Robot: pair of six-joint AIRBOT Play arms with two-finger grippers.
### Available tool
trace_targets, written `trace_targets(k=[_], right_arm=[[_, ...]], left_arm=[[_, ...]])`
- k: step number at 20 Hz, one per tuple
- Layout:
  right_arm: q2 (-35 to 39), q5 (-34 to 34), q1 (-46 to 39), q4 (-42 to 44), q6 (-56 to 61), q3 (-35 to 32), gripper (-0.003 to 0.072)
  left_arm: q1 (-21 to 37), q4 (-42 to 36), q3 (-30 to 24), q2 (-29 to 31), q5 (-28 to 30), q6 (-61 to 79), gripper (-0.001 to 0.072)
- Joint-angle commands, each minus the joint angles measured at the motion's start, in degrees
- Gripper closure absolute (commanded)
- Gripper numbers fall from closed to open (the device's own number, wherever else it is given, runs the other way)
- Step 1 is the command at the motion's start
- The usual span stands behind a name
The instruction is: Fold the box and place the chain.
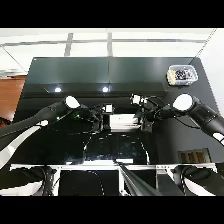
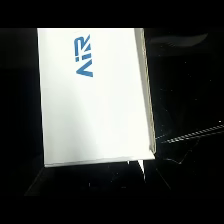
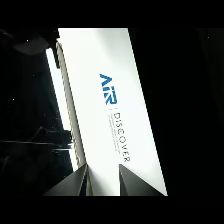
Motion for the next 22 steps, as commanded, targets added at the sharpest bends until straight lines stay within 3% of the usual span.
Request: trace_targets(k=[1, 22], right_arm=[[0.04, -0.9, 0.0, 0.0, -0.02, 0.04, 0.0472], [-0.81, 0.66, 0.02, -0.39, 2.84, -2.45, 0.0471]], left_arm=[[-0.04, 0.0, 0.04, -0.04, 0.0, 0.13, 0.0331], [-0.04, 0.0, 0.04, -0.09, 0.15, 0.13, 0.0332]])
